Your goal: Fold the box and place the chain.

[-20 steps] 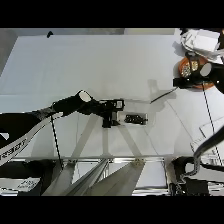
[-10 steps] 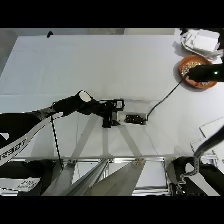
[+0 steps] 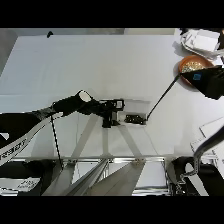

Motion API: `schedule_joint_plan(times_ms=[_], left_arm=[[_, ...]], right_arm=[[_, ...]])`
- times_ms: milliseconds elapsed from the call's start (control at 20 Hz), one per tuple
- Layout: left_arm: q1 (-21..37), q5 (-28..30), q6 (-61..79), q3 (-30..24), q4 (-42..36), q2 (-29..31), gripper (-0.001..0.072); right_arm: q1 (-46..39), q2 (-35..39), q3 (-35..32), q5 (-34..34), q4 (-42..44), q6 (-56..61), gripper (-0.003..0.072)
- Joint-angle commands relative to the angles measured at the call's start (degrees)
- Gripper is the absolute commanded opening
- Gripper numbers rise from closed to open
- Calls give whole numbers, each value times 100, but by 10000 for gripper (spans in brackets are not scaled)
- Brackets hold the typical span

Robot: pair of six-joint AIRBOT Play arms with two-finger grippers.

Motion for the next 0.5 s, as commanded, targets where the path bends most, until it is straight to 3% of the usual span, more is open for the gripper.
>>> schedule_joint_plan(times_ms=[0, 300, 450], left_arm=[[2, 2, 0, 0, 0, 0, 271], [2, 0, 0, 0, 0, 0, 271], [2, 2, 0, 0, 0, 0, 271]], right_arm=[[-2, 127, 2, 50, 1517, -302, 17], [-2, 127, 2, -37, 3051, -1233, 17], [-2, 125, 2, -321, 3309, -1515, 18]])
